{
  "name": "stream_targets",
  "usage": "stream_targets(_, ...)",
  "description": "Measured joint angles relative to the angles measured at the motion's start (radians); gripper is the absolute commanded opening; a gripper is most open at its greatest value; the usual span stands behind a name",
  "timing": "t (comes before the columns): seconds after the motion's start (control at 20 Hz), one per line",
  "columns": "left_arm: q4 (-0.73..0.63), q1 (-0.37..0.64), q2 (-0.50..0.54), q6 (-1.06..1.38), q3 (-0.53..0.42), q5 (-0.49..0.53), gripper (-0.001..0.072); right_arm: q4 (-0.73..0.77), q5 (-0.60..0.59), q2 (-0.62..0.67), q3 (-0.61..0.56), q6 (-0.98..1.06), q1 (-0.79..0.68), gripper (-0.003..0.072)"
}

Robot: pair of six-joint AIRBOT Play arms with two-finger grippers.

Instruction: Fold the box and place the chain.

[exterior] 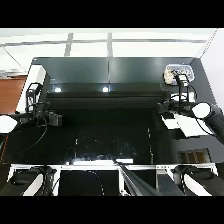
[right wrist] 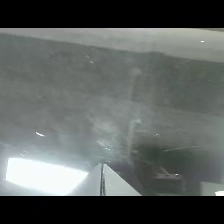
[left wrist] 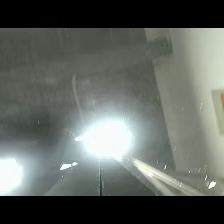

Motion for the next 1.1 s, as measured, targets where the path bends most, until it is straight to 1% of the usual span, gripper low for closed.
stream_targets(0.05,-0.009,0.000,0.000,-0.003,0.000,0.016,0.0028,0.025,-0.012,-0.001,0.000,0.000,0.000,0.0092)
stream_targets(0.1,-0.020,0.000,-0.002,-0.005,0.000,0.039,0.0032,0.047,-0.041,-0.001,0.000,0.001,0.000,0.0537)
stream_targets(0.15,-0.029,0.000,-0.006,-0.006,0.000,0.071,0.0218,0.063,-0.081,-0.002,0.000,0.005,0.000,0.0702)
stream_targets(0.2,-0.039,0.000,-0.013,-0.009,0.000,0.110,0.0720,0.073,-0.126,-0.002,0.000,0.010,0.000,0.0702)
stream_targets(0.3,-0.058,0.000,-0.035,-0.014,0.000,0.179,0.0706,0.049,-0.191,-0.002,0.008,0.027,-0.023,0.0701)
stream_targets(0.35,-0.063,0.000,-0.048,-0.013,0.003,0.201,0.0706,0.019,-0.199,-0.004,0.021,0.059,-0.057,0.0700)
stream_targets(0.45,-0.071,0.000,-0.066,-0.013,0.005,0.217,0.0706,-0.100,-0.177,-0.018,0.068,0.180,-0.189,0.0700)
stream_targets(0.55,-0.076,0.000,-0.077,-0.013,0.006,0.207,0.0706,-0.274,-0.077,-0.059,0.156,0.283,-0.370,0.0699)
stream_targets(0.65,-0.075,0.000,-0.087,-0.013,0.004,0.172,0.0706,-0.436,0.080,-0.117,0.264,0.325,-0.541,0.0699)
stream_targets(0.7,-0.069,0.000,-0.092,-0.013,0.003,0.159,0.0706,-0.483,0.153,-0.152,0.322,0.317,-0.626,0.0699)
stream_targets(0.75,-0.066,0.000,-0.098,-0.013,0.002,0.147,0.0706,-0.493,0.222,-0.188,0.371,0.287,-0.701,0.0699)
stream_targets(0.8,-0.062,0.000,-0.104,-0.013,0.001,0.142,0.0706,-0.471,0.287,-0.228,0.422,0.240,-0.775,0.0699)
stream_targets(0.9,-0.059,0.000,-0.114,-0.013,0.001,0.134,0.0706,-0.367,0.400,-0.313,0.504,0.136,-0.882,0.0699)
stream_targets(1.0,-0.058,0.000,-0.119,-0.013,0.001,0.125,0.0706,-0.291,0.500,-0.396,0.568,0.025,-0.934,0.0699)
stream_targets(1.1,-0.055,0.000,-0.123,-0.013,0.000,0.121,0.0706,-0.266,0.587,-0.477,0.616,-0.066,-0.949,0.0699)
